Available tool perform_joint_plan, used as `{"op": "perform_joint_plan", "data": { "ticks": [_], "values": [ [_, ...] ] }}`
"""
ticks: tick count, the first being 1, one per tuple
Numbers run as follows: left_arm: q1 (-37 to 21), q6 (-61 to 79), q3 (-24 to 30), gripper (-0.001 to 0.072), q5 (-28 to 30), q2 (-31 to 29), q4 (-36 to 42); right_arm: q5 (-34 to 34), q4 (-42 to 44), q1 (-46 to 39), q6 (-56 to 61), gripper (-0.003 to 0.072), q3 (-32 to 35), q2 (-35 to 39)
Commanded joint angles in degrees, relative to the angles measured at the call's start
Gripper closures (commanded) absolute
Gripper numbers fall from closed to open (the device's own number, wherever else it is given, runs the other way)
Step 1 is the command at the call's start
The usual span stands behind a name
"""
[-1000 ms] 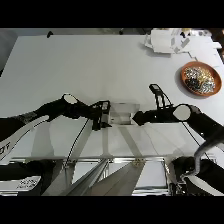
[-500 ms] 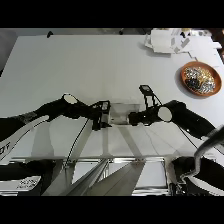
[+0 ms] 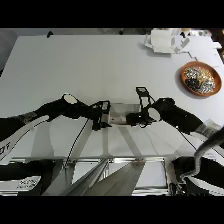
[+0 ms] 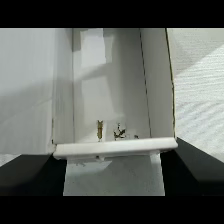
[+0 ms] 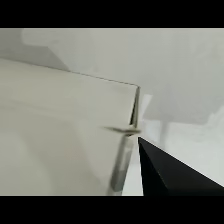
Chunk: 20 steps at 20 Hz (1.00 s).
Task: Fold the box and place the chain.
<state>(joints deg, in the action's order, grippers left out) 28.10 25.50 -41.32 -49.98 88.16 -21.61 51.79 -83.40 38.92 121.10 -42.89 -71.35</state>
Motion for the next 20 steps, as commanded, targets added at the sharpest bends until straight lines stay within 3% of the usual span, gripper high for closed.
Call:
{"op": "perform_joint_plan", "data": {
  "ticks": [1, 4, 8, 15, 17, 19, 20],
  "values": [
    [-0.02, 0.02, 0.0, 0.0574, 0.0, -0.04, -0.02, 2.95, -3.87, 0.28, 3.61, 0.0293, -1.36, -1.9],
    [-0.04, 0.0, 0.0, 0.0574, 0.02, -0.04, -0.02, 2.49, -4.31, 0.28, 3.76, 0.0294, -2.82, -2.78],
    [-0.04, 0.0, 0.0, 0.0574, 0.02, -0.04, -0.02, 0.26, -4.46, 0.31, 5.11, 0.0359, -3.15, -3.13],
    [-0.04, 0.0, 0.0, 0.0574, 0.02, -0.04, -0.02, 1.18, -4.52, 1.14, 4.46, 0.0372, -3.17, -6.34],
    [-0.04, 0.02, 0.0, 0.0574, 0.0, -0.04, -0.02, 1.2, -4.68, 1.14, 4.39, 0.048, -3.17, -6.34],
    [-0.04, 0.0, 0.0, 0.0574, 0.02, -0.04, -0.02, 1.18, -4.68, 1.14, 2.19, 0.065, -3.17, -6.34],
    [-0.04, 0.02, 0.0, 0.0574, 0.02, -0.04, -0.02, 1.25, -4.72, 1.14, 1.29, 0.0668, -3.17, -6.34]
  ]
}}
